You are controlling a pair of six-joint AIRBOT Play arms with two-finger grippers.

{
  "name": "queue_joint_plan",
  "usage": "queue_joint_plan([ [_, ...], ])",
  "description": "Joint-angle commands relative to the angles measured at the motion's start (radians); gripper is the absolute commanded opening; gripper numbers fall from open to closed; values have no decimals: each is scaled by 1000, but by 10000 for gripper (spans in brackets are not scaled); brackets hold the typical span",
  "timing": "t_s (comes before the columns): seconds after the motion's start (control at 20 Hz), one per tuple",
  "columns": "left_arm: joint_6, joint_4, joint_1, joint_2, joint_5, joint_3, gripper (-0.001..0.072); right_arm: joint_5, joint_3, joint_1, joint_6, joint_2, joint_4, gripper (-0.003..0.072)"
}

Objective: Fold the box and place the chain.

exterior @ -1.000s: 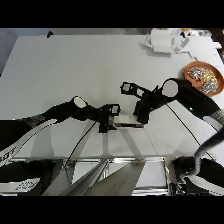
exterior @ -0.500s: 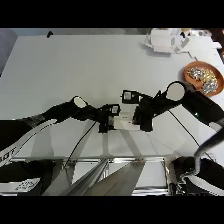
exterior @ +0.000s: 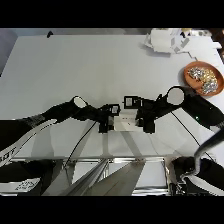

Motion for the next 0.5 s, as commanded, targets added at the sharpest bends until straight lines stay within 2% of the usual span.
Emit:
queue_joint_plan([
  [0.0,0,0,1,0,0,0,144,-26,-1,1,-2,1,-16,295],
  [0.2,0,0,1,0,0,0,144,-29,-1,26,-2,1,-14,174],
  [0.3,0,0,1,0,0,0,144,-50,-1,42,9,1,-14,147],
  [0.35,0,0,1,0,0,0,144,-55,-1,45,10,1,-14,110],
  [0.45,0,0,1,0,0,0,144,-56,-1,45,35,2,-21,96],
])
